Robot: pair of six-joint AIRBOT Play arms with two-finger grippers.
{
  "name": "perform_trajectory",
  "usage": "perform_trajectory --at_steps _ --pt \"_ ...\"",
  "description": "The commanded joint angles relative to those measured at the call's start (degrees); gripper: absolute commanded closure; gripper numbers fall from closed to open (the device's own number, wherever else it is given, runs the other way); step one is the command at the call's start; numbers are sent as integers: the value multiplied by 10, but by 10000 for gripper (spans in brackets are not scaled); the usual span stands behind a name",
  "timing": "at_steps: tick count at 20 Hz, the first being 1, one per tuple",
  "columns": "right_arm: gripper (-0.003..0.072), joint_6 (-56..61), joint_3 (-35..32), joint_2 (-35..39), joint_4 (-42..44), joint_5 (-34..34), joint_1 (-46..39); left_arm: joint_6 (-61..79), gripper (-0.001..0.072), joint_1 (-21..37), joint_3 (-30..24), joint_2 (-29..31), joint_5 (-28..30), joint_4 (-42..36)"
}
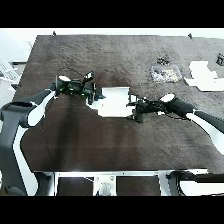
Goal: Fold the box and place the chain.
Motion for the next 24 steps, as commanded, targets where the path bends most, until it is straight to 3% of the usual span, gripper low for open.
perform_trajectory --at_steps 1,8,13,24 --pt "-15 -1 0 1 3 -11 1 0 688 0 0 0 0 0" --pt "-15 -1 10 37 27 -11 0 0 688 0 0 0 0 0" --pt "-15 -1 21 36 37 -68 0 0 688 0 0 0 0 0" --pt "-16 -46 21 27 45 -80 -12 0 688 0 0 0 0 0"
